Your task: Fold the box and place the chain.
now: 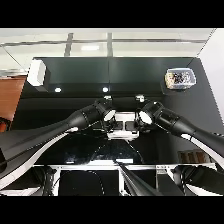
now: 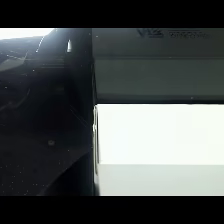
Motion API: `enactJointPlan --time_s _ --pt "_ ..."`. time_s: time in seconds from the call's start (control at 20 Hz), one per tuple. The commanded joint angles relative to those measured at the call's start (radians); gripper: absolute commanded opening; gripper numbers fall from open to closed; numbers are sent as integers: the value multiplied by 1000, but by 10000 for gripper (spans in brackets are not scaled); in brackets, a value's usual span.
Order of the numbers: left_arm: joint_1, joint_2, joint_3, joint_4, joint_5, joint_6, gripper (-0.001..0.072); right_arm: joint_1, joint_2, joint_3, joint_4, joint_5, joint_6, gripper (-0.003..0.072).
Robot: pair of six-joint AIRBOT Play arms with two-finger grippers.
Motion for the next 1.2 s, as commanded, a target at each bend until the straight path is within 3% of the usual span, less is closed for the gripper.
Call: enactJointPlan --time_s 0.0,0.2,0.45,0.65,0.7,0.8,0.85,0.9,0.95,1.05,1.15 --pt "1 0 0 -1 2 0 29 1 41 8 0 73 -84 323" --pt "1 0 0 -1 2 0 30 0 194 64 13 113 -105 323" --pt "0 0 0 -1 -9 0 30 -93 393 89 -168 280 -121 324" --pt "0 0 0 -1 -2 0 29 -259 511 84 -638 272 -136 323" --pt "0 0 0 -1 -2 0 29 -327 510 73 -684 216 -180 322" --pt "1 0 0 0 -2 0 29 -488 505 23 -628 20 -259 323" --pt "1 0 0 0 -2 0 29 -566 494 -6 -591 -77 -258 358" --pt "1 0 0 -1 -2 0 30 -647 464 -28 -536 -170 -259 586" --pt "1 0 0 -1 -2 0 29 -722 415 -39 -447 -256 -260 637" --pt "0 0 0 -1 -1 0 29 -845 266 -40 -183 -410 -372 637" --pt "1 0 0 0 -3 0 30 -892 92 37 59 -462 -549 635"
